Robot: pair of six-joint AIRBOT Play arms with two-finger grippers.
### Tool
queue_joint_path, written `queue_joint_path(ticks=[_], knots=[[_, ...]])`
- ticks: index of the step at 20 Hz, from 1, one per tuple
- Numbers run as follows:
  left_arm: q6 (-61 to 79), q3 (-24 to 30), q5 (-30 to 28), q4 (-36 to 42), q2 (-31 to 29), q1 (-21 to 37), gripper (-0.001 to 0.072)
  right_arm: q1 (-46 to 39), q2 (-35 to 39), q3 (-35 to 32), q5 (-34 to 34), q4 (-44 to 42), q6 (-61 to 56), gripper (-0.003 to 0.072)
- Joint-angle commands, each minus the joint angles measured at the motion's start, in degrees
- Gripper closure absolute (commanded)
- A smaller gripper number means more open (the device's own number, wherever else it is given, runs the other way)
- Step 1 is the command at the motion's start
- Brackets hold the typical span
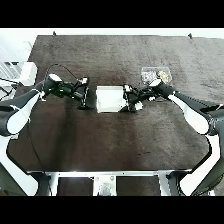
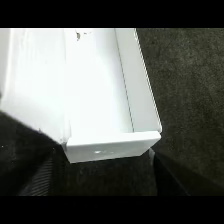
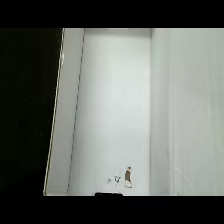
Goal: Fold the box and place the chain.
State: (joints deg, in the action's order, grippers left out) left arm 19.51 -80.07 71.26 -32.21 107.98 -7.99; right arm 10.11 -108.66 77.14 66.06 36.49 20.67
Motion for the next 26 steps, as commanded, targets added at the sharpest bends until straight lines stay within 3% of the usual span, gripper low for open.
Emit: queue_joint_path(ticks=[1, 10, 26], knots=[[-0.22, 0.02, 0.15, 0.13, 0.33, -0.42, -0.0011, 0.04, 0.00, 0.00, 0.00, -0.02, -0.02, 0.0103], [-0.57, 0.00, -0.33, -0.76, 0.50, -1.62, -0.0011, 0.04, 0.00, 0.00, 0.00, -0.02, 0.00, 0.0103], [1.90, -0.07, -7.96, -0.24, 1.16, -2.32, -0.0011, 0.04, 0.00, 0.00, 0.00, 0.00, 0.00, 0.0103]])
